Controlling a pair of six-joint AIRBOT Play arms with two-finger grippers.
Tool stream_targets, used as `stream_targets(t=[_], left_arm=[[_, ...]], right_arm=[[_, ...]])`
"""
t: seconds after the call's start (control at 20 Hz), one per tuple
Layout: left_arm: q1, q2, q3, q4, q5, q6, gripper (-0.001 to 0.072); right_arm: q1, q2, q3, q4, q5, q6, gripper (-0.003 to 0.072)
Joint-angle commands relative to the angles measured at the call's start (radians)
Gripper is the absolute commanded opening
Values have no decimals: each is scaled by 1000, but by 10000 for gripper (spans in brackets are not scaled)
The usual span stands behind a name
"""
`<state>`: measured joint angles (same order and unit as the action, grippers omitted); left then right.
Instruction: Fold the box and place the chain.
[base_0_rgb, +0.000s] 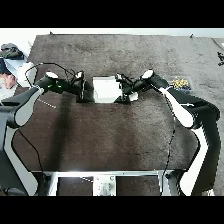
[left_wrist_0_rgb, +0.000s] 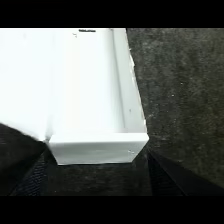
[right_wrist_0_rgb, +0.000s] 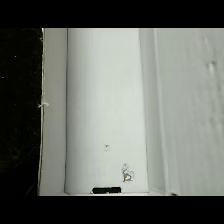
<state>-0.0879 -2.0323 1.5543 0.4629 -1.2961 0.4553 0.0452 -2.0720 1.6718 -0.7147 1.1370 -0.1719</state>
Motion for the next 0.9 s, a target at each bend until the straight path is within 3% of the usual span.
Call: stream_targets(t=[0.0, 0.35, 0.55, 0.85], left_arm=[[-10, -1, 0, -35, 36, 43, 720], [-40, -33, -1, -36, 40, 41, 720], [-59, -43, -1, -59, 121, 40, 720], [-59, -47, -1, -59, 102, 35, 720]], right_arm=[[1, -1, 0, 0, 0, 0, 536], [1, -1, 0, 0, 0, 0, 536], [1, -1, 0, 0, 0, 0, 536], [1, -1, 0, 0, 0, 0, 536]])
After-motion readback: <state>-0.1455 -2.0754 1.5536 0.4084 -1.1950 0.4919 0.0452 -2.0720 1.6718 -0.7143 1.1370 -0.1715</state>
